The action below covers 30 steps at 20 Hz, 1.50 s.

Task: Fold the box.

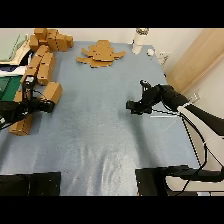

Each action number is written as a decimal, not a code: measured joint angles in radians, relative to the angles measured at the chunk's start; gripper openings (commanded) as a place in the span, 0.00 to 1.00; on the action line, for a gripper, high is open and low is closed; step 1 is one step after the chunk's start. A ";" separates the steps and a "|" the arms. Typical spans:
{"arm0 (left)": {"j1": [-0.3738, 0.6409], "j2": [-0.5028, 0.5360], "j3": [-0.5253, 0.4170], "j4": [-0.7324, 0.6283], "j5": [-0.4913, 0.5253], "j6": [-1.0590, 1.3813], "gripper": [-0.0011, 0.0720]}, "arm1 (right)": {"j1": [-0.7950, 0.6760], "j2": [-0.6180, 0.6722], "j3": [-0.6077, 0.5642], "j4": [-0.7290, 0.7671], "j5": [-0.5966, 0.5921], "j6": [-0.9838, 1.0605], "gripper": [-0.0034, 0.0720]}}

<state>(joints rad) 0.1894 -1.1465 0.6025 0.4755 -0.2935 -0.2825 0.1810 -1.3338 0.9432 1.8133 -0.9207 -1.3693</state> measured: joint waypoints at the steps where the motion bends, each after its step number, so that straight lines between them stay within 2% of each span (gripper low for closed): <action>1: 0.019 -0.001 0.000 -0.001 0.014 -0.002 0.72 | 0.000 0.000 0.000 0.000 0.000 0.000 0.05; 5: 0.059 -0.031 0.016 -0.006 0.070 -0.021 0.72 | 0.000 0.000 0.000 0.000 0.000 0.000 0.05; 9: 0.070 -0.103 0.072 -0.008 0.097 -0.057 0.72 | 0.000 0.000 0.000 0.000 0.000 0.000 0.05; 21: 0.073 -0.412 0.370 -0.006 0.114 -0.148 0.72 | 0.000 0.000 0.000 0.000 0.000 0.000 0.05; 25: 0.074 -0.459 0.447 -0.001 0.111 -0.157 0.72 | 0.000 0.000 0.000 0.000 0.000 0.000 0.05; 30: 0.074 -0.475 0.477 0.034 0.097 -0.159 0.72 | 0.000 0.000 0.000 0.000 0.000 0.000 0.05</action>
<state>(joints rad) 0.2634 -1.6211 1.0794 0.5091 -0.1970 -0.4419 0.1810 -1.3338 0.9432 1.8133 -0.9211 -1.3693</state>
